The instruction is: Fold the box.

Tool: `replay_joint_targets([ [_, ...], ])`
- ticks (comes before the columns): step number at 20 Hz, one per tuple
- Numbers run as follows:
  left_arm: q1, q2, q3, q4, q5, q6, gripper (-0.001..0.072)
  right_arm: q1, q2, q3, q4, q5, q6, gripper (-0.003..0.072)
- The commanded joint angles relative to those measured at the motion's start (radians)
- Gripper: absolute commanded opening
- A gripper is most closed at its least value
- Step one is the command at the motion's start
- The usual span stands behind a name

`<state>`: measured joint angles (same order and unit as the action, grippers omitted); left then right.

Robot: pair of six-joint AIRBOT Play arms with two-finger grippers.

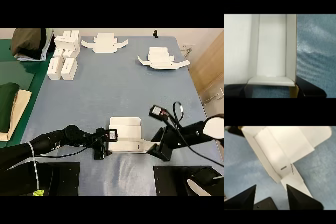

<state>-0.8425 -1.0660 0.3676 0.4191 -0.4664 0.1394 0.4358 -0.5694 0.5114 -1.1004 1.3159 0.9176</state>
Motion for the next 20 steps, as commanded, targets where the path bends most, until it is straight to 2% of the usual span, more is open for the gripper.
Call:
replay_joint_targets([
  [1,0.0,0.0,0.0,0.0,0.0,0.001,0.0513,0.038,0.048,-0.151,-0.109,-0.121,-0.254,0.0585],
  [3,0.0,0.0,0.0,0.0,0.0,0.001,0.0513,0.075,0.047,-0.197,-0.114,-0.238,-0.419,0.0585],
  [6,0.0,0.0,0.0,0.0,0.0,0.001,0.0513,0.122,0.046,-0.205,-0.143,-0.359,-0.485,0.0585],
  [12,0.0,0.0,0.0,0.0,0.0,0.001,0.0513,0.14,0.009,-0.205,-0.142,-0.478,-0.493,0.0581],
  [15,0.0,0.0,0.0,0.0,0.0,0.001,0.0512,0.14,0.007,-0.205,-0.106,-0.488,-0.493,0.0565],
  [17,0.0,0.0,0.0,0.0,0.0,0.001,0.0513,0.14,0.008,-0.205,-0.051,-0.461,-0.493,0.0382],
  [19,0.0,0.0,0.0,0.0,0.0,0.001,0.0513,0.163,0.008,-0.205,-0.016,-0.436,-0.493,0.0262],
  [20,0.0,0.0,0.0,0.0,0.0,0.001,0.0513,0.181,0.007,-0.205,-0.018,-0.435,-0.493,0.0256],
])
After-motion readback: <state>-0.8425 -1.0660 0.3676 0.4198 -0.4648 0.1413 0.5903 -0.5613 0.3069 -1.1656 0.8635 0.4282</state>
